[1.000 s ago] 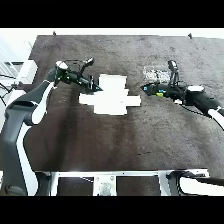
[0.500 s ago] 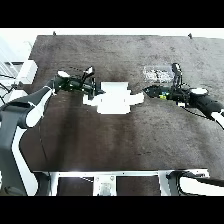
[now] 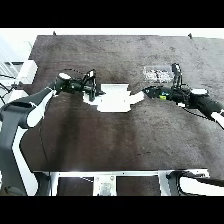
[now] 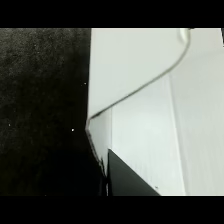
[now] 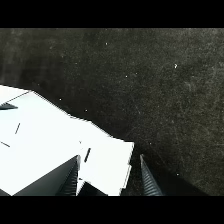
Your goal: Fold the box and place the chain.
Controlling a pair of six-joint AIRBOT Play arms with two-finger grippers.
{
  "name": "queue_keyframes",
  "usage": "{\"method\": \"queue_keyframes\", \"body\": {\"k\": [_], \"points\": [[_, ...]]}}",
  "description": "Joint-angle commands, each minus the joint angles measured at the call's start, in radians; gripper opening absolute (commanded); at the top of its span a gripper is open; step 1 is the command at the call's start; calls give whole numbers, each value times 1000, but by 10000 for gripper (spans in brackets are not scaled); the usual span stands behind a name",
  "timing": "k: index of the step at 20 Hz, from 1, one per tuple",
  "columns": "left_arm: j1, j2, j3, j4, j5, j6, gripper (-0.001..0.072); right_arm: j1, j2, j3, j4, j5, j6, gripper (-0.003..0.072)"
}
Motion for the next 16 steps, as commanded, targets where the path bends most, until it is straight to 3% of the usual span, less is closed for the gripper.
{"method": "queue_keyframes", "body": {"k": [1, 3, 4, 11, 12, 16], "points": [[0, -10, -2, 10, 8, 2, 19, 0, 0, 0, 0, 2, -6, 469], [0, -23, -4, 10, 10, 0, 20, 0, 1, 0, 1, 10, -66, 491], [0, -22, -4, 10, 9, 0, 20, 1, 1, 0, 1, 10, -90, 570], [0, -19, -2, 8, 19, 0, 20, 49, 61, -3, 0, 113, -397, 580], [0, -19, -2, 8, 19, 0, 20, 60, 63, -3, 0, 144, -431, 639], [0, -19, -2, 8, 19, 0, 21, 137, 58, -16, -96, 166, -569, 639]]}}
